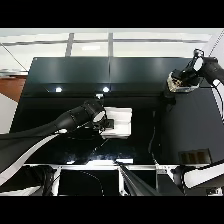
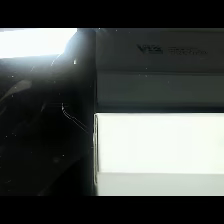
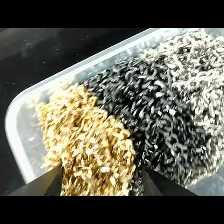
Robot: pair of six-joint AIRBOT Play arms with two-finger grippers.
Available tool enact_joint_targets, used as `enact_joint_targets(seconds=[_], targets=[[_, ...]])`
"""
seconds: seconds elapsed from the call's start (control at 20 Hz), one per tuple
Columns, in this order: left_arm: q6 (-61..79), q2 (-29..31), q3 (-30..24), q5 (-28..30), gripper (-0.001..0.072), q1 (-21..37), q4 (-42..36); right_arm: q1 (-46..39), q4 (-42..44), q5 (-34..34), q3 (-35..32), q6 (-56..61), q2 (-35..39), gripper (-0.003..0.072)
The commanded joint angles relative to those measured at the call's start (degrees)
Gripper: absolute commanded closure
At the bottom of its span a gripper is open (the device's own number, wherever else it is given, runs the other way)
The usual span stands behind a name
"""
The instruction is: Fold the box and place the chain.
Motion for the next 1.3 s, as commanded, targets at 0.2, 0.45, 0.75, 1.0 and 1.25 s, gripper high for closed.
enact_joint_targets(seconds=[0.2,0.45,0.75,1.0,1.25], targets=[[0.0,-0.02,-0.02,0.02,0.0678,0.07,0.0,0.0,1.84,1.55,3.67,-1.18,-1.99,0.0567],[0.0,-0.04,-0.02,0.17,0.0678,0.07,0.02,0.0,1.46,9.4,11.87,-4.42,-1.81,0.0568],[0.0,-0.04,-0.02,0.07,0.0678,0.07,0.0,0.0,1.36,11.91,14.14,-4.57,-0.83,0.0569],[0.0,-0.04,-0.02,0.09,0.0679,0.07,0.0,0.0,2.21,10.58,14.19,-11.74,5.73,0.0655],[0.0,-0.04,-0.02,0.09,0.0679,0.04,-0.22,0.15,9.35,7.08,14.19,-18.67,21.05,0.0656]])
